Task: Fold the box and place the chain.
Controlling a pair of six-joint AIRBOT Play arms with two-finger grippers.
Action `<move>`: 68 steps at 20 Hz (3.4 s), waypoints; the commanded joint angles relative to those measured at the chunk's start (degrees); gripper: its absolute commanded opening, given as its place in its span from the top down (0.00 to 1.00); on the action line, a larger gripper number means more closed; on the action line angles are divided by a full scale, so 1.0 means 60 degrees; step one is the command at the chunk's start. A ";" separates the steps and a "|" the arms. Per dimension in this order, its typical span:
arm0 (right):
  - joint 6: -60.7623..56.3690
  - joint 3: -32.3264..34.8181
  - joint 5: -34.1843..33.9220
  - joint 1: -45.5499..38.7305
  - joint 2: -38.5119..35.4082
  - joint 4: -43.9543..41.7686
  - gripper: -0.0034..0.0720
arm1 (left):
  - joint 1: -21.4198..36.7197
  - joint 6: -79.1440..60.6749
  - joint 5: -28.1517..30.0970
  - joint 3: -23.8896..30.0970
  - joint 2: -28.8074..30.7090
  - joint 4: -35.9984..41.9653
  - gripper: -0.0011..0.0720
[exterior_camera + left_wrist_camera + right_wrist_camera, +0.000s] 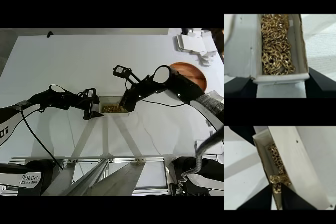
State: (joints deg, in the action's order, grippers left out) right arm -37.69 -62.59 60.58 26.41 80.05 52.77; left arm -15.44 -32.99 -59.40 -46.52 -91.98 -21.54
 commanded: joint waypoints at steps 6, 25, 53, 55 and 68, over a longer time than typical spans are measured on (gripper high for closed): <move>0.0750 0.0117 0.0758 -0.1016 -0.1290 0.0645 0.52 | 0.0000 -0.0004 0.0000 -0.0007 0.0007 -0.0004 0.55; 0.9289 0.1308 0.0499 -0.2375 0.1749 -0.2881 0.53 | 0.0000 -0.0004 0.0000 -0.0007 0.0007 -0.0004 0.55; 0.3770 -0.0291 -0.0157 -0.0641 -0.0317 -0.2226 0.94 | -0.0004 -0.0004 -0.0004 -0.0007 0.0007 -0.0007 0.55; 0.3486 -0.0295 -0.0033 -0.0645 -0.0280 -0.1960 0.94 | 0.0000 0.0000 0.0000 -0.0007 0.0007 -0.0004 0.55; 0.3162 -0.1698 0.3045 -0.0652 -0.0284 -0.1869 0.60 | 0.0000 -0.0004 0.0000 -0.0007 0.0007 -0.0004 0.55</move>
State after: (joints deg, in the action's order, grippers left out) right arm -17.85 -68.90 74.54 22.48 78.30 41.60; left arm -15.46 -32.99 -59.42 -46.52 -91.98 -21.56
